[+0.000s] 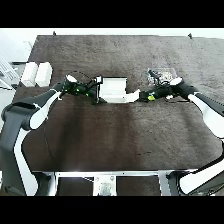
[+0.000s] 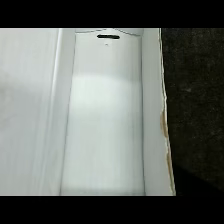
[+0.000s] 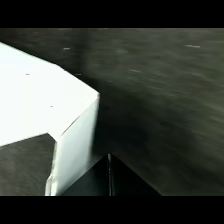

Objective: Fold the box and place the chain.

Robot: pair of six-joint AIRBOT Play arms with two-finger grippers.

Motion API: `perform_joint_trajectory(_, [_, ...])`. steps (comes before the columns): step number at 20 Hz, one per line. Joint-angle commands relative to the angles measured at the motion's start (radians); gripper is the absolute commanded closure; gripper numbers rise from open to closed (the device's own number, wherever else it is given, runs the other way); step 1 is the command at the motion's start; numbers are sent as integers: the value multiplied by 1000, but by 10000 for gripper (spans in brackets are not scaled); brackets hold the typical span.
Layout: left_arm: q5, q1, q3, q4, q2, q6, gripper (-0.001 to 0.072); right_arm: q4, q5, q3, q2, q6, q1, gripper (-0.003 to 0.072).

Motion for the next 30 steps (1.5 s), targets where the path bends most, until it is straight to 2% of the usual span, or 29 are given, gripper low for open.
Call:
perform_joint_trajectory(1, [0, 0, 0, 0, -1, 0, 294, 22, 33, 61, -18, 6, 42, 674])
perform_joint_trajectory(5, [0, 0, 0, 0, -2, 1, 294, 22, 72, 134, -18, 42, 43, 674])
perform_joint_trajectory(10, [5, 0, 0, 0, -3, 0, 294, 54, 99, 146, -14, 58, 45, 666])
perform_joint_trajectory(11, [8, 0, 0, 0, -3, 0, 294, 63, 98, 146, -14, 58, 49, 520])
perform_joint_trajectory(12, [8, 0, 0, 0, -3, 0, 294, 67, 99, 147, -14, 58, 52, 422])
perform_joint_trajectory(14, [8, 0, 0, 0, -3, 0, 295, 70, 98, 147, -14, 58, 61, 412])
perform_joint_trajectory(17, [8, 0, 0, 0, -3, 0, 294, 70, 98, 148, -14, 58, 71, 302])
perform_joint_trajectory(26, [8, 0, 0, 0, -3, 0, 294, 59, 64, 157, -14, 84, 98, 301])
perform_joint_trajectory(30, [8, 0, 0, 0, -3, 0, 295, -49, 64, 186, -14, 172, 124, 303])
